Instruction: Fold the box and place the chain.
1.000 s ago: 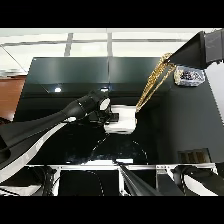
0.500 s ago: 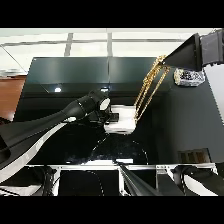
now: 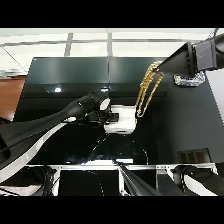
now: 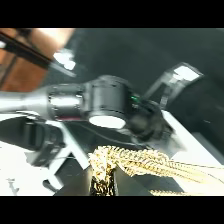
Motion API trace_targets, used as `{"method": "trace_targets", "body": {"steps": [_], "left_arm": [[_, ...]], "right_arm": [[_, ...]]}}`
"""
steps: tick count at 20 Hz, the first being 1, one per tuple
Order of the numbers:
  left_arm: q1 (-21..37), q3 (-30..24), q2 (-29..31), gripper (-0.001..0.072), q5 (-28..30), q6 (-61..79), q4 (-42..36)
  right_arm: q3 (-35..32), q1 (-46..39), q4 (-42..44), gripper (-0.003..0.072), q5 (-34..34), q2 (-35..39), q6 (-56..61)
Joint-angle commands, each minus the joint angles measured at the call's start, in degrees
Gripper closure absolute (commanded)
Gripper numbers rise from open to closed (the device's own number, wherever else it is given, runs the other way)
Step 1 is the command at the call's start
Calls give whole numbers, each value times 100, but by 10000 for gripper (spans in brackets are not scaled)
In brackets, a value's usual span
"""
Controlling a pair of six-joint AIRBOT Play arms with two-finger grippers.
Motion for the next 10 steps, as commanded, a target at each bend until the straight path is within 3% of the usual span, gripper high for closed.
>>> {"method": "trace_targets", "body": {"steps": [1, 6, 10], "left_arm": [[4, 2, -2, 680, -2, 0, 2], [4, 2, -2, 680, -2, 2, 2], [4, 2, -2, 680, 0, 2, 4]], "right_arm": [[-323, 2, 791, 671, -269, 2, -297], [-715, 2, 660, 671, -542, 2, -374], [-1451, 2, 11, 670, -605, 2, -367]]}}
